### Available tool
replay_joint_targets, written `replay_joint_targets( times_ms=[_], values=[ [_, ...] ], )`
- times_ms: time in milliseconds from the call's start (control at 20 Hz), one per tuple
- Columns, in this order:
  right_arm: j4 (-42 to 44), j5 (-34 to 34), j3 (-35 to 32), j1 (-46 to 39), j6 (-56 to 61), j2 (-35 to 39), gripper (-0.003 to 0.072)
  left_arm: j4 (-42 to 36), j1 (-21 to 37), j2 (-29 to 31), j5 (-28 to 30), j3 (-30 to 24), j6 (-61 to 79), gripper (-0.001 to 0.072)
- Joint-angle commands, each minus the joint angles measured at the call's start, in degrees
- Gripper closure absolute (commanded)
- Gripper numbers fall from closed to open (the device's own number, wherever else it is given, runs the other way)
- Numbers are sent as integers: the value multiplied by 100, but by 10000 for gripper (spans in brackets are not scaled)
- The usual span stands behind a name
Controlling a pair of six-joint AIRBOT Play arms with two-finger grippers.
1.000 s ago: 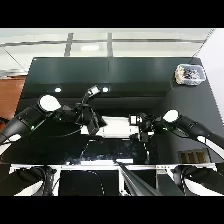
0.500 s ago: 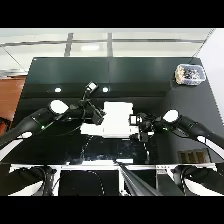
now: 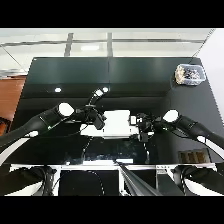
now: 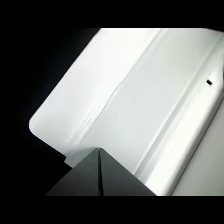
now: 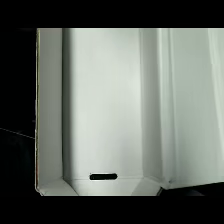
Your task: Fold the box and place the chain.
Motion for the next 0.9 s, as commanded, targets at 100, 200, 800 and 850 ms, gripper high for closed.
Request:
replay_joint_targets(
  times_ms=[100,200,800,850],
  values=[
    [7,-13,2,2,15,0,458,1207,466,1062,-326,111,-389,686],
    [7,-15,2,2,15,0,458,1884,820,1572,-745,-44,-361,685],
    [7,-22,2,2,15,0,421,782,876,1161,-1530,-855,3244,-4],
    [7,-22,2,2,17,0,421,483,872,1014,-1541,-855,3477,-3]
  ],
)
